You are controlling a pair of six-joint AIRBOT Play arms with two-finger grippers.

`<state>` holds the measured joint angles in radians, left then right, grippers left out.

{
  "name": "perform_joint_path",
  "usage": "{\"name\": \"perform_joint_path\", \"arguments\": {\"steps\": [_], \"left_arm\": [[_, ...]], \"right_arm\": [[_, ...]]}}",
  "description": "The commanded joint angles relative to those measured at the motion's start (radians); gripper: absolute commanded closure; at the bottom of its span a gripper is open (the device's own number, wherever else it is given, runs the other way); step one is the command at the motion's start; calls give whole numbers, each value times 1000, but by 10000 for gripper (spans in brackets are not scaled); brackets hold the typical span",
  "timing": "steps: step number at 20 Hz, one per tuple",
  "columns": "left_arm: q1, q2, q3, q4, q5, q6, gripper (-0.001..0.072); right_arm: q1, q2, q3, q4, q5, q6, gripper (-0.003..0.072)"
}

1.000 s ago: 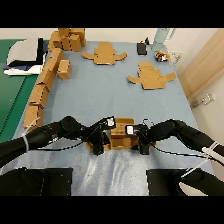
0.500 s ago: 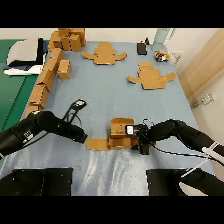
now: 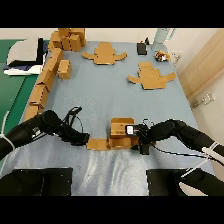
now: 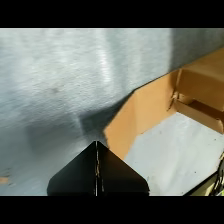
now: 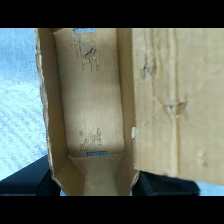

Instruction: Fold the box.

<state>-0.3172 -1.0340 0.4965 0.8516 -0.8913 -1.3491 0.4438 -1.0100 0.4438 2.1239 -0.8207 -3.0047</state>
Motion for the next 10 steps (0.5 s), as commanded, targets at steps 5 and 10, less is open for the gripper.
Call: {"name": "perform_joint_path", "arguments": {"steps": [5, 10], "left_arm": [[-158, -32, -3, -118, 158, -4, 693], [-159, -32, -3, -119, 173, -5, 693]], "right_arm": [[0, 0, 0, 0, 0, 0, 215], [0, 0, 0, 0, 0, 0, 215]]}}
